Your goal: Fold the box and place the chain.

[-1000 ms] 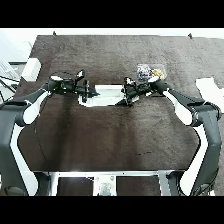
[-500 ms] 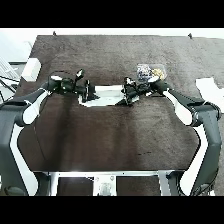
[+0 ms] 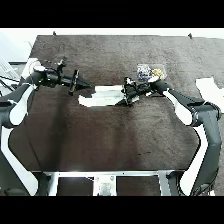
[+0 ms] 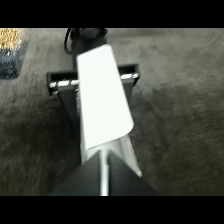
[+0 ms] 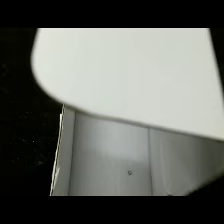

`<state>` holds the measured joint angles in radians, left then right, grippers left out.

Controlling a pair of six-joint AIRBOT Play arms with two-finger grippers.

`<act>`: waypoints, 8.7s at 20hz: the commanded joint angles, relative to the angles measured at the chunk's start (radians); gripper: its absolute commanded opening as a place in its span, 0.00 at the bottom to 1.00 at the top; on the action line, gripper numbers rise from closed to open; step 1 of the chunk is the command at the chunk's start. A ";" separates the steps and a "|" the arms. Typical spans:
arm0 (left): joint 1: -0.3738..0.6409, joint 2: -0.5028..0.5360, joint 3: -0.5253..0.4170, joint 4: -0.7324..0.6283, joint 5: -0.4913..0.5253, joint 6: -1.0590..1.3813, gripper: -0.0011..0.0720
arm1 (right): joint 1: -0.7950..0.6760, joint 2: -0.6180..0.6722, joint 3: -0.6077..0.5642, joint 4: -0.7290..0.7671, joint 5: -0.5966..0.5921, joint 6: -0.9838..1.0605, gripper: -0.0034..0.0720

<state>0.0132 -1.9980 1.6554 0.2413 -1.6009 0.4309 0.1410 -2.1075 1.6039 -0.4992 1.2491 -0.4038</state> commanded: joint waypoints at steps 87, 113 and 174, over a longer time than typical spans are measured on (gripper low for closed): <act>-0.225 0.160 -0.177 0.634 0.520 -0.409 0.97 | 0.000 -0.001 0.001 0.000 0.000 0.000 0.68; -0.297 0.139 -0.178 0.580 0.624 -0.369 0.31 | 0.001 -0.001 0.001 0.000 0.000 0.000 0.68; 0.094 0.393 -0.544 0.420 0.572 -1.316 0.04 | 0.001 -0.001 0.001 0.000 0.000 0.000 0.68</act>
<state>0.1188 -1.5665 1.1282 0.6647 -1.0458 -0.8646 0.1413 -2.1075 1.6047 -0.4992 1.2491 -0.4042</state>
